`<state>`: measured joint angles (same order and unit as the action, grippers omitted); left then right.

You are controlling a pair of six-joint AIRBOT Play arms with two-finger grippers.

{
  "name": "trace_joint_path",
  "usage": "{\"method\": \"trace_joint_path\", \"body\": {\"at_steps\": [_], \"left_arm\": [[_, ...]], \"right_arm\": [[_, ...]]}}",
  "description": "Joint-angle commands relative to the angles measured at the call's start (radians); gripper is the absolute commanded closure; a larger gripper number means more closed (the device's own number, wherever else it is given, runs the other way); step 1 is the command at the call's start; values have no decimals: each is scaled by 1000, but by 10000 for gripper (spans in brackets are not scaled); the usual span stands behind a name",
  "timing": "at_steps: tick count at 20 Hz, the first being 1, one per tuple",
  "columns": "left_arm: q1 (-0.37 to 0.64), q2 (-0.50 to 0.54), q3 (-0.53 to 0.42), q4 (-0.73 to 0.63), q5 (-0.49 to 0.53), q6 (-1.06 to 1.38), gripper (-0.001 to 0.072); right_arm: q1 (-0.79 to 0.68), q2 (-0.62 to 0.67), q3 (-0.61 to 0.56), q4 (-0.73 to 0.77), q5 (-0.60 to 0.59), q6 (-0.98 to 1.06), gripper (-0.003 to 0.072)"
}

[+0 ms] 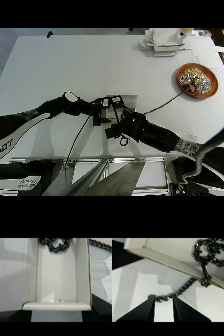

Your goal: Fold the box and place the chain.

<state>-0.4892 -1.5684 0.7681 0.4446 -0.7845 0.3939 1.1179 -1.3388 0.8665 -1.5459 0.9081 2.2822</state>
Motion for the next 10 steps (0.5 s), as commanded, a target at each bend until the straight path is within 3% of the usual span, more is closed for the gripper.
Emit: {"method": "trace_joint_path", "body": {"at_steps": [1, 10], "left_arm": [[2, -1, 0, -18, -5, -20, 555], [2, -1, 0, -18, -5, -20, 555]], "right_arm": [[9, 58, 2, -80, 15, -51, 466], [-2, 126, 2, -155, 51, -27, 455]]}}
